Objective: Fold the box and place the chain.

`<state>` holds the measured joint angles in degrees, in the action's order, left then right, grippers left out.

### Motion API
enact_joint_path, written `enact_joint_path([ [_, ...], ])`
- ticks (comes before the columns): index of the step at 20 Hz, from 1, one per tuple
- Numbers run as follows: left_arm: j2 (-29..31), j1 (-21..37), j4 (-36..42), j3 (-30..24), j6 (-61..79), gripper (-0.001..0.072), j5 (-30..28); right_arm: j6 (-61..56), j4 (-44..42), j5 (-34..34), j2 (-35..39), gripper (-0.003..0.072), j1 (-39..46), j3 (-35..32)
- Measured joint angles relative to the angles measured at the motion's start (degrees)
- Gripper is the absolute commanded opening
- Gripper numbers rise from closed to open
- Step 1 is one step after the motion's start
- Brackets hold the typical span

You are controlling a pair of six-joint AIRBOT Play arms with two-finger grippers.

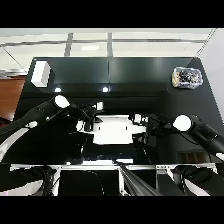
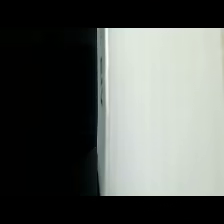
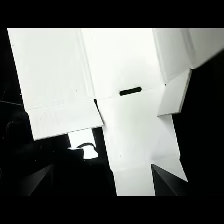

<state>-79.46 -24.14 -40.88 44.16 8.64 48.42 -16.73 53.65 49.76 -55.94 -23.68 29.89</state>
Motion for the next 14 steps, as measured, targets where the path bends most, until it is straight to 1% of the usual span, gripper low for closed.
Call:
enact_joint_path([
  [7,-1.0,0.0,0.0,0.0,0.0,0.0029,0.2,3.8,-1.3,0.1,-2.3,0.0693,-1.0,0.0],
  [11,-1.1,0.0,-0.1,0.0,-0.1,0.0029,1.0,6.2,-1.5,0.0,-4.1,0.0692,-4.0,0.0],
  [14,-1.1,0.0,-0.2,0.0,-0.1,0.0029,1.6,7.0,-1.6,-2.0,-4.7,0.0692,-6.3,0.0],
])
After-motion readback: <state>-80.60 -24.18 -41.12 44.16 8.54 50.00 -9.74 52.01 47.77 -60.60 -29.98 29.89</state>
